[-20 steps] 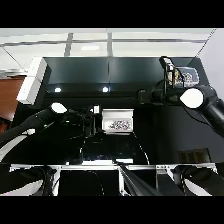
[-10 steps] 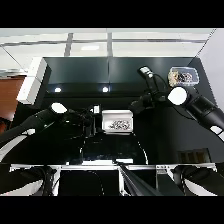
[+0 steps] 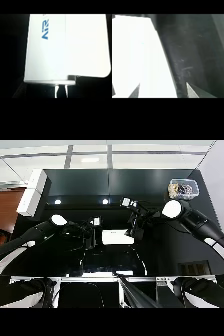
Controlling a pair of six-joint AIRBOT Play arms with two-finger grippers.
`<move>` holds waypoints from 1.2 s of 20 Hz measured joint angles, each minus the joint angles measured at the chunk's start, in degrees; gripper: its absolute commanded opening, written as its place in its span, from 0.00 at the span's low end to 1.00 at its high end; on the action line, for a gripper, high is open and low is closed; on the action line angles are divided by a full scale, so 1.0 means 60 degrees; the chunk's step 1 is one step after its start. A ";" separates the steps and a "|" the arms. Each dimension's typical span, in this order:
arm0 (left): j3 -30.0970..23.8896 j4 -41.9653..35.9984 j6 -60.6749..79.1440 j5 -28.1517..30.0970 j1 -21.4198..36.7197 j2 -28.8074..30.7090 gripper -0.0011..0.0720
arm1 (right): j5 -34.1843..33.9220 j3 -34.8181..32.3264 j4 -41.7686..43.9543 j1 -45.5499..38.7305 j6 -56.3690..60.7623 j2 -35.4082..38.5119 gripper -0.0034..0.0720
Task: Fold the box and place the chain.
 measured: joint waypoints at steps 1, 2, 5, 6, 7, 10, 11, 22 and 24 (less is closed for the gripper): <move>0.0000 0.0000 0.0000 0.0000 0.0000 0.0000 0.55 | 0.0051 0.0000 0.0076 0.0069 -0.0215 -0.0058 0.91; 0.0000 0.0000 0.0004 0.0000 0.0000 0.0000 0.55 | 0.0098 0.0000 0.0135 0.0131 -0.0404 -0.0102 0.91; 0.0000 0.0000 0.0000 0.0004 0.0000 0.0000 0.55 | 0.0288 0.0000 0.0226 0.0229 -0.0732 -0.0178 0.91; 0.0000 0.0000 -0.0004 0.0004 0.0000 0.0000 0.55 | 0.0375 0.0000 0.0248 0.0248 -0.0798 -0.0186 0.91; 0.0000 0.0000 -0.0004 0.0004 -0.0004 0.0000 0.55 | 0.0441 0.0000 0.0255 0.0259 -0.0852 -0.0193 0.91; 0.0000 0.0000 0.0000 0.0007 0.0000 0.0000 0.55 | 0.0568 0.0000 0.0211 0.0280 -0.0929 -0.0229 0.91; 0.0000 0.0000 -0.0004 0.0004 -0.0004 0.0000 0.55 | 0.0583 0.0000 0.0138 0.0280 -0.0954 -0.0251 0.91; 0.0000 -0.0004 -0.0018 0.0015 0.0000 0.0000 0.55 | 0.0277 0.0004 -0.0033 0.0280 -0.1020 -0.0357 0.35; 0.0000 -0.0004 -0.0004 0.0015 0.0000 0.0000 0.55 | 0.0306 -0.0022 -0.0025 0.0280 -0.1009 -0.0357 0.35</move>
